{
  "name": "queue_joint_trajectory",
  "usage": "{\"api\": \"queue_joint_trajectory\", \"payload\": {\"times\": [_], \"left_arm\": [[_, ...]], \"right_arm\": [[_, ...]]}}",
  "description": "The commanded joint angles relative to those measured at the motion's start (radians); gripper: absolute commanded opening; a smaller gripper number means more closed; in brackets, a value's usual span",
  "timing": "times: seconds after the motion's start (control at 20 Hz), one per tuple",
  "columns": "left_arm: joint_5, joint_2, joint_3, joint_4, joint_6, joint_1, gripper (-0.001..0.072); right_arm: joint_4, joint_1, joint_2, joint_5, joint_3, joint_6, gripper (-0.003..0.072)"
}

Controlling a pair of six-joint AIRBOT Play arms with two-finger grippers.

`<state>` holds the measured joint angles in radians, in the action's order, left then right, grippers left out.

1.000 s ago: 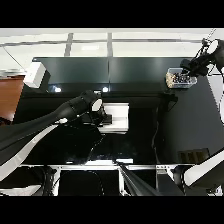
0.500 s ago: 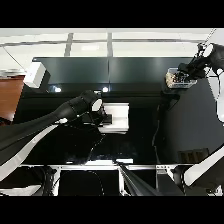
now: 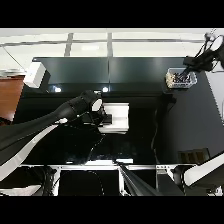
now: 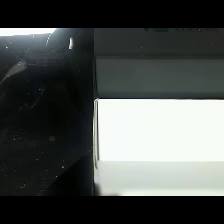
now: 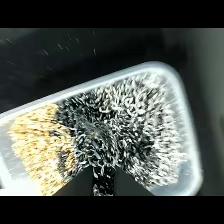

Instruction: Fold the box and place the chain.

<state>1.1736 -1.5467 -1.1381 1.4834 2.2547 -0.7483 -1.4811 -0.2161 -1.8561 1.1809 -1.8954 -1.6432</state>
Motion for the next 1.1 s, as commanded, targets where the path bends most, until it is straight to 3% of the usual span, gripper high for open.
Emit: {"api": "queue_joint_trajectory", "payload": {"times": [0.0, 0.15, 0.3, 0.55, 0.7, 0.85, 1.05], "left_arm": [[-0.017, 0.000, 0.000, -0.002, 0.000, 0.001, 0.0029], [-0.022, 0.000, 0.000, -0.003, 0.000, 0.001, 0.0029], [-0.025, 0.000, 0.000, -0.004, 0.000, 0.001, 0.0029], [-0.028, 0.000, 0.000, -0.002, -0.003, 0.001, 0.0029], [-0.040, 0.000, 0.000, -0.003, -0.003, 0.001, 0.0029], [-0.040, 0.000, 0.000, -0.002, -0.003, 0.001, 0.0029], [-0.040, 0.000, 0.000, -0.003, -0.003, 0.001, 0.0029]], "right_arm": [[0.015, 0.001, 0.144, 0.008, -0.004, 0.054, 0.0013], [0.042, 0.012, 0.308, -0.018, -0.004, 0.089, 0.0012], [0.198, 0.015, 0.457, -0.047, -0.013, 0.151, 0.0012], [0.309, 0.032, 0.628, 0.044, -0.078, 0.158, 0.0012], [0.399, 0.063, 0.701, 0.217, -0.075, 0.185, 0.0012], [0.411, 0.157, 0.785, 0.316, 0.020, 0.204, 0.0013], [0.446, 0.313, 0.897, 0.346, 0.286, 0.205, 0.0013]]}}
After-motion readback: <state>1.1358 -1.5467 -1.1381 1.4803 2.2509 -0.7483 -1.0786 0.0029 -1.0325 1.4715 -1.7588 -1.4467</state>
